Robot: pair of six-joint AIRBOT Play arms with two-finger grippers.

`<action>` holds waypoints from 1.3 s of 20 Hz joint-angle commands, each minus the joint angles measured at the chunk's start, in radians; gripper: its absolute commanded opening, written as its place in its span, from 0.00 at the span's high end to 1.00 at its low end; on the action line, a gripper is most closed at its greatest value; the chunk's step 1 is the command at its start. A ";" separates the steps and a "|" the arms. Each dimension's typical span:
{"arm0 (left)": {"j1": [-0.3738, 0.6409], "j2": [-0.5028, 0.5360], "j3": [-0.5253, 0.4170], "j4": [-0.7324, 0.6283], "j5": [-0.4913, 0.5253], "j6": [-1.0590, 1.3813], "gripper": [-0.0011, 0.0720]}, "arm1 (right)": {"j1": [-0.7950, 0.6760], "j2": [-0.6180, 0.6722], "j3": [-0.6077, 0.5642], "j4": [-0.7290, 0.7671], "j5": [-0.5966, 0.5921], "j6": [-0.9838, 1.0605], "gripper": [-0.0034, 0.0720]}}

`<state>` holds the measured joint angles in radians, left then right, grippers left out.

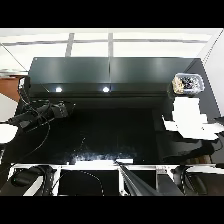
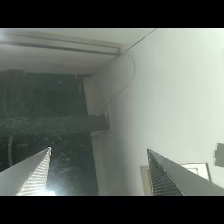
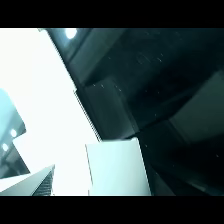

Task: Fold the box and place the chain.

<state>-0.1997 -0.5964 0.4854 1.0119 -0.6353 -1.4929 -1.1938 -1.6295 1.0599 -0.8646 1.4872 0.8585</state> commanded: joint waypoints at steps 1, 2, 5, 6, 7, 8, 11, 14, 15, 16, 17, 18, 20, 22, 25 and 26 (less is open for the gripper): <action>0.001 -0.001 0.001 -0.002 0.003 0.000 0.02 | 0.025 -0.035 0.020 -0.032 0.028 -0.011 0.03; 0.001 -0.001 0.001 -0.002 0.003 0.000 0.02 | 0.034 -0.035 0.021 -0.058 0.019 -0.015 0.18; 0.001 -0.001 0.001 -0.002 0.002 0.000 0.02 | 0.039 -0.034 0.027 -0.079 0.009 -0.023 0.43; 0.001 -0.001 0.001 -0.002 0.003 0.000 0.02 | 0.039 -0.034 0.033 -0.087 0.013 -0.023 0.56; 0.001 -0.001 0.001 -0.002 0.003 0.000 0.02 | 0.039 -0.033 0.037 -0.091 0.019 -0.023 0.56; 0.001 -0.001 0.001 -0.002 0.003 0.000 0.02 | 0.039 -0.033 0.039 -0.091 0.028 -0.023 0.57; 0.001 -0.001 0.001 0.000 0.003 0.000 0.02 | 0.039 -0.033 0.039 -0.097 0.044 -0.028 0.81; 0.001 -0.001 0.001 0.001 0.003 0.001 0.02 | 0.043 -0.027 0.039 -0.097 0.084 -0.046 0.88; 0.001 -0.001 0.001 0.001 0.003 0.001 0.02 | 0.050 -0.014 0.039 -0.097 0.084 -0.051 0.88; 0.001 -0.001 0.001 0.001 0.003 0.001 0.02 | 0.061 0.000 0.039 -0.097 0.084 -0.060 0.88; 0.001 -0.001 0.001 0.001 0.004 0.001 0.02 | 0.075 0.014 0.038 -0.095 0.085 -0.063 0.90; 0.001 -0.001 0.001 0.001 0.003 0.001 0.02 | 0.095 0.032 0.036 -0.089 0.084 -0.063 0.90; 0.001 -0.001 0.001 0.000 -0.001 0.000 0.02 | 0.148 0.072 0.027 -0.064 0.089 -0.065 0.90; 0.000 -0.001 0.001 0.000 -0.007 0.000 0.02 | 0.214 0.120 0.016 -0.040 0.100 -0.069 0.90; 0.001 -0.001 0.001 0.001 0.003 0.001 0.02 | 0.316 0.212 -0.002 0.043 0.102 -0.068 0.90; 0.001 -0.001 0.001 0.000 0.008 0.001 0.02 | 0.348 0.245 -0.018 0.080 0.099 -0.068 0.90</action>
<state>-0.1997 -0.5968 0.4854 1.0122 -0.6373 -1.4925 -0.9306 -1.4628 1.0641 -0.8738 1.5845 0.7918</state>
